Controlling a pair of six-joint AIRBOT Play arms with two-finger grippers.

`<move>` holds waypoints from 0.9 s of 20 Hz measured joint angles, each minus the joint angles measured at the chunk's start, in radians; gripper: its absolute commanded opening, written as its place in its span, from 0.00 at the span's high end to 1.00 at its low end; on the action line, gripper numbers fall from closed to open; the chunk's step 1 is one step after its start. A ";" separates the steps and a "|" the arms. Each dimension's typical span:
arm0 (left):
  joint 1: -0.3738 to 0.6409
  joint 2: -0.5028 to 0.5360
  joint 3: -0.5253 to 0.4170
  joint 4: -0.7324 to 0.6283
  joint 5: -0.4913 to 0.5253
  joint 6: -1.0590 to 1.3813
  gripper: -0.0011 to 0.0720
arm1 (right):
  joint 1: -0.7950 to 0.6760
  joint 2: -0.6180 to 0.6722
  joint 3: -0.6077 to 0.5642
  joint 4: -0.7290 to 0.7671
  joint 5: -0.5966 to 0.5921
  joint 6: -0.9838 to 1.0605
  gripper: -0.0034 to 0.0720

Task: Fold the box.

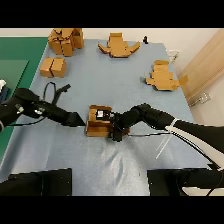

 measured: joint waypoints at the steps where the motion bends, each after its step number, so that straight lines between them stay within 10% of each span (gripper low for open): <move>1: 0.051 0.000 -0.004 -0.002 -0.018 0.087 0.26 | 0.000 0.000 0.000 0.000 0.000 0.002 0.75; 5: 0.155 0.000 -0.012 0.067 -0.004 0.453 0.25 | 0.000 0.000 0.000 0.000 0.000 0.013 0.75; 7: 0.144 -0.005 -0.014 0.086 0.007 0.629 0.06 | 0.000 0.000 0.000 0.000 0.000 0.016 0.75; 18: -0.126 -0.115 -0.015 0.090 0.141 0.968 0.03 | 0.001 0.000 0.000 -0.031 0.004 0.022 0.75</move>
